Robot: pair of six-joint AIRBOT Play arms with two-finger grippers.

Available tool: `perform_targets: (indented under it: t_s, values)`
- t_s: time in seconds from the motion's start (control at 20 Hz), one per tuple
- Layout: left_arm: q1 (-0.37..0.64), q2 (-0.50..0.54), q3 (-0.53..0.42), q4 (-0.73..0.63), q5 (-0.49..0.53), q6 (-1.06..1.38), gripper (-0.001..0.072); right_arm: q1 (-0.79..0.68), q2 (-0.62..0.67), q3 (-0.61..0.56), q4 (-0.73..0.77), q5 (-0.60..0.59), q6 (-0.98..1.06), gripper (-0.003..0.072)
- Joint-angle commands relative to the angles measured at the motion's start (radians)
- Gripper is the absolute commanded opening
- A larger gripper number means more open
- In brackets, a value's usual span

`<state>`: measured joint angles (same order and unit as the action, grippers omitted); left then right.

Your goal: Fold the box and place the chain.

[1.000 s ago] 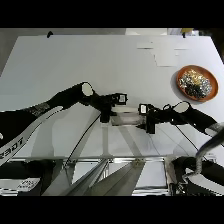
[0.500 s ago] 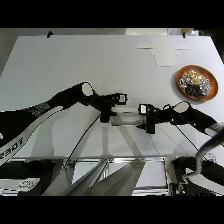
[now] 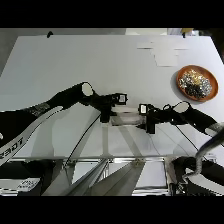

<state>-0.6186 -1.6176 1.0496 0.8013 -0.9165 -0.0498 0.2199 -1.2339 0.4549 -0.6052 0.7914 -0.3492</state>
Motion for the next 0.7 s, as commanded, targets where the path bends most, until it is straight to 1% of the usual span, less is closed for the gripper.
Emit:
perform_targets:
  t_s: [0.0, 0.35, 0.4, 0.45, 0.5, 0.55, 0.6, 0.65]
  values:
    - [0.000, 0.000, 0.000, 0.000, 0.003, 0.000, 0.0010, 0.000, 0.000, 0.000, 0.000, 0.002, 0.000, 0.0338]
    - [0.000, 0.001, 0.000, 0.000, -0.010, 0.000, 0.0018, 0.000, 0.000, 0.000, 0.000, 0.002, 0.000, 0.0338]
    - [0.000, 0.002, 0.000, 0.001, -0.025, 0.000, 0.0105, 0.000, 0.000, 0.000, 0.000, 0.002, 0.000, 0.0338]
    - [0.000, 0.007, 0.000, 0.002, -0.042, 0.000, 0.0252, 0.000, 0.000, 0.000, 0.000, 0.002, 0.000, 0.0338]
    - [0.003, 0.016, 0.000, 0.009, -0.056, 0.000, 0.0455, 0.000, 0.000, 0.000, 0.000, 0.002, 0.000, 0.0338]
    - [0.003, 0.028, 0.000, 0.027, -0.061, -0.003, 0.0605, 0.000, 0.000, 0.000, 0.000, 0.002, 0.000, 0.0338]
    - [0.003, 0.042, 0.000, 0.049, -0.061, -0.010, 0.0698, 0.000, 0.000, 0.000, 0.000, 0.002, 0.000, 0.0338]
    - [0.004, 0.058, 0.000, 0.072, -0.061, -0.036, 0.0693, 0.000, 0.000, 0.000, 0.000, 0.002, 0.000, 0.0338]
